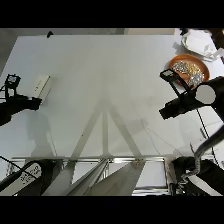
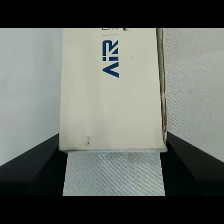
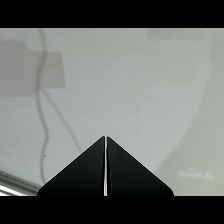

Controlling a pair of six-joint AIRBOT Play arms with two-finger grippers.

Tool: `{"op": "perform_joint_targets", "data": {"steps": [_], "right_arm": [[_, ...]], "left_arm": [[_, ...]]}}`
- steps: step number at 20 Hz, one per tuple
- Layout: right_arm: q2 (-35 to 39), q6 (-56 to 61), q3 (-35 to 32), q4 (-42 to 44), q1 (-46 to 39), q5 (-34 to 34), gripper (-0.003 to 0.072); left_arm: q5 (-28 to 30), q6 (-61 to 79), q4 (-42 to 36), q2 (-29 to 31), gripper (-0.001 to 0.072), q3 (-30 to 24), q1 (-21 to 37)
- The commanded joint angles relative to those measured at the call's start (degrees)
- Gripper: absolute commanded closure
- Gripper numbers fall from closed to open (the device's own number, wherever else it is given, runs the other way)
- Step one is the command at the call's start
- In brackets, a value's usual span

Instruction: Fold the box and place the chain.

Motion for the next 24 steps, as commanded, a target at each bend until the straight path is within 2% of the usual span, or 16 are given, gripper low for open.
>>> {"op": "perform_joint_targets", "data": {"steps": [1, 2, 5, 9, 12, 17, 24], "right_arm": [[0.0, 0.0, 0.0, 0.0, 0.0, 0.0, 0.0671], [0.0, 0.0, 0.0, 0.0, 0.0, 0.0, 0.0671], [0.0, 0.0, 0.0, 0.0, 0.0, 0.0, 0.0671], [0.0, 0.0, 0.0, 0.0, 0.0, 0.0, 0.0671], [0.0, 0.0, 0.0, 0.0, 0.0, 0.0, 0.0671], [0.0, 0.0, 0.0, 0.0, 0.0, 0.0, 0.0671], [0.0, 0.0, 0.0, 0.0, 0.0, 0.0, 0.0671]], "left_arm": [[-0.9, -0.4, 1.5, -0.4, 0.0101, 0.0, 0.2], [-0.6, -0.3, 1.5, 0.0, 0.0017, 0.0, 0.2], [0.8, 1.1, 1.5, 3.4, 0.0019, 0.0, 0.1], [2.3, 1.4, -1.1, 11.3, 0.0019, 0.0, -0.3], [2.2, 1.4, -0.3, 14.6, 0.0019, 0.0, -3.7], [2.3, 1.3, 1.9, 15.0, 0.0021, 0.0, -10.1], [3.3, 1.1, 1.9, 14.2, 0.0021, 0.0, -11.0]]}}
